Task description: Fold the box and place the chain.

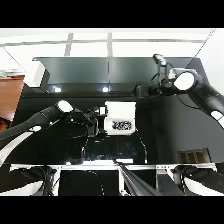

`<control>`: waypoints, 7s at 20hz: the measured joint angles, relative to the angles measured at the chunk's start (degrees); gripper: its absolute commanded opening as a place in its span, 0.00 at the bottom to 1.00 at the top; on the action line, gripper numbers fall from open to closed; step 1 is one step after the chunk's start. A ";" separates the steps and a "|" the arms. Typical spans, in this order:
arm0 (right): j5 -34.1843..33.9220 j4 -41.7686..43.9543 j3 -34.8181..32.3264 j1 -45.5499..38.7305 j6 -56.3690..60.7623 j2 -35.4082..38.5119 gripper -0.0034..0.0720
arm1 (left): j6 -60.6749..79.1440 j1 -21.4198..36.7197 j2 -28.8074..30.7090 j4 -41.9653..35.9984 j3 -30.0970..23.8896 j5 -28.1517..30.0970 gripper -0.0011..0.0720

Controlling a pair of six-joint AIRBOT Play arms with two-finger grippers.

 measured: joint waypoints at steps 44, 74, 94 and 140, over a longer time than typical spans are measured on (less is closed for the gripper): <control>13.60 8.20 -8.48 5.49 -63.45 1.07 0.96 | -0.17 0.00 0.00 0.02 0.02 -0.02 0.56; 5.03 21.00 -19.08 6.19 -75.78 7.37 1.00 | -0.09 -0.02 0.00 0.00 0.02 -0.85 0.56; 0.55 15.39 -16.55 7.19 -69.31 8.04 0.90 | -0.13 0.00 0.00 0.00 0.02 -0.79 0.56; 4.70 15.45 -16.37 7.23 -58.73 7.43 0.25 | -0.04 -0.02 -0.04 0.02 0.04 -0.98 0.56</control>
